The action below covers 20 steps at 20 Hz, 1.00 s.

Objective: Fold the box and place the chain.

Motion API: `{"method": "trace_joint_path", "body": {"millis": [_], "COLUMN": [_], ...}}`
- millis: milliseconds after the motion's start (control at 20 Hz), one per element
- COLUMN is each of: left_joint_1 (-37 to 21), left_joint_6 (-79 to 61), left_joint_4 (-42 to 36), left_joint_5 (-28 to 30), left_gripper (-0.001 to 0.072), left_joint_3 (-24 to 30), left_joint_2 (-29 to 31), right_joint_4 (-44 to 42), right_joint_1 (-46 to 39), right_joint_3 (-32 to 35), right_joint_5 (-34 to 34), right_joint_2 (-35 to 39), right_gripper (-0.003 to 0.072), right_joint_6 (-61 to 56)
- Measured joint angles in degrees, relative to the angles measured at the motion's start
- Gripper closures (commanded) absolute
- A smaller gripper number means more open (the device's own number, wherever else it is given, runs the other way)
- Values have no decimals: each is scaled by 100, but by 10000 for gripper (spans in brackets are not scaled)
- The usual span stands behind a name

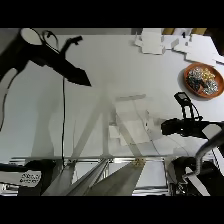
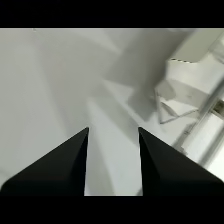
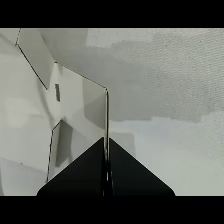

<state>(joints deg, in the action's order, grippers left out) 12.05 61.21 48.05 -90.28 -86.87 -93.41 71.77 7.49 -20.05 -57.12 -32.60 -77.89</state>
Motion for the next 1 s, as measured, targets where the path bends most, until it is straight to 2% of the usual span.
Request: {"method": "trace_joint_path", "body": {"millis": [50,100,250,400,450,600,650,750,800,850,1000], "left_joint_1": [133,258,481,573,595,645,654,673,695,723,831], "left_joint_6": [-144,-251,-365,-643,-824,-1552,-1810,-2345,-2608,-2824,-3357], "left_joint_4": [-181,-313,-691,-949,-1038,-1451,-1609,-1847,-1958,-2006,-2105], "left_joint_5": [-142,-251,-289,107,249,629,809,1200,1412,1609,2229], "left_gripper": [563,603,602,591,529,524,471,320,222,167,164], "left_joint_3": [28,66,273,726,935,1641,1851,2186,2295,2367,2494], "left_joint_2": [-142,-238,-280,-129,-92,-33,-22,-13,-4,-4,-4], "right_joint_4": [-13,-44,-275,-474,-505,-575,-586,-603,-608,-614,-621], "right_joint_1": [0,0,0,0,0,0,0,0,0,0,0], "right_joint_3": [0,0,0,0,0,0,0,0,0,0,0], "right_joint_5": [26,76,297,409,439,520,529,549,551,560,562], "right_joint_2": [-9,-17,-33,-35,-35,-35,-35,-35,-35,-35,-35], "right_gripper": [670,670,670,670,670,670,670,670,670,670,670], "right_joint_6": [13,20,33,35,35,37,37,37,37,37,37]}}
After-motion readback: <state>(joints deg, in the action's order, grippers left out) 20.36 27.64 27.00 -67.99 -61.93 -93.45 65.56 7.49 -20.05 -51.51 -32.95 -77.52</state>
